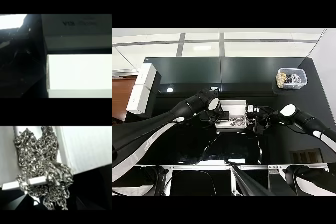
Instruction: Fold the box and place the chain.
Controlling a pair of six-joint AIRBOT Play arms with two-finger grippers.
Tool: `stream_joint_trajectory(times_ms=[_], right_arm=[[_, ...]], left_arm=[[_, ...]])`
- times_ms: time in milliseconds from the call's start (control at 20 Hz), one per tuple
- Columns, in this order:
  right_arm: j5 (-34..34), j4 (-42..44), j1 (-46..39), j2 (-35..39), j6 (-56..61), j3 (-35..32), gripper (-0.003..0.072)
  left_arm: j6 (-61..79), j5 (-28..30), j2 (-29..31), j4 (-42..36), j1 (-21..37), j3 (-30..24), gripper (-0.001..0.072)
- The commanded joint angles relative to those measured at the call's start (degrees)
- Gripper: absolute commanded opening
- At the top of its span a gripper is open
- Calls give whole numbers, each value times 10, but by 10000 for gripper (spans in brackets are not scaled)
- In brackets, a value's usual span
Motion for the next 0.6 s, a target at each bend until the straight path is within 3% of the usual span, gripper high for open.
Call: stream_joint_trajectory(times_ms=[0, 50, 100, 200, 250, 400, 550], right_arm=[[-5, -1, 1, -4, -1, 0, 699], [-6, -1, 1, -4, -1, 0, 601], [-5, 0, 1, -4, -1, 0, 553], [-2, -1, 1, -4, 0, 0, 258], [2, -2, 1, -3, 0, 0, 52], [0, -10, -1, 14, 67, 0, 26], [-17, -118, -9, 52, 261, 0, 26]], left_arm=[[0, 0, 0, 0, 0, 0, 34], [0, 0, 0, 0, 0, 0, 34], [0, 1, 0, 0, 0, 0, 34], [0, 1, 0, 0, 0, 0, 34], [0, 0, 0, 0, 0, 0, 34], [0, -1, 0, 0, 0, 0, 34], [0, -1, 0, 0, 0, 0, 34]])
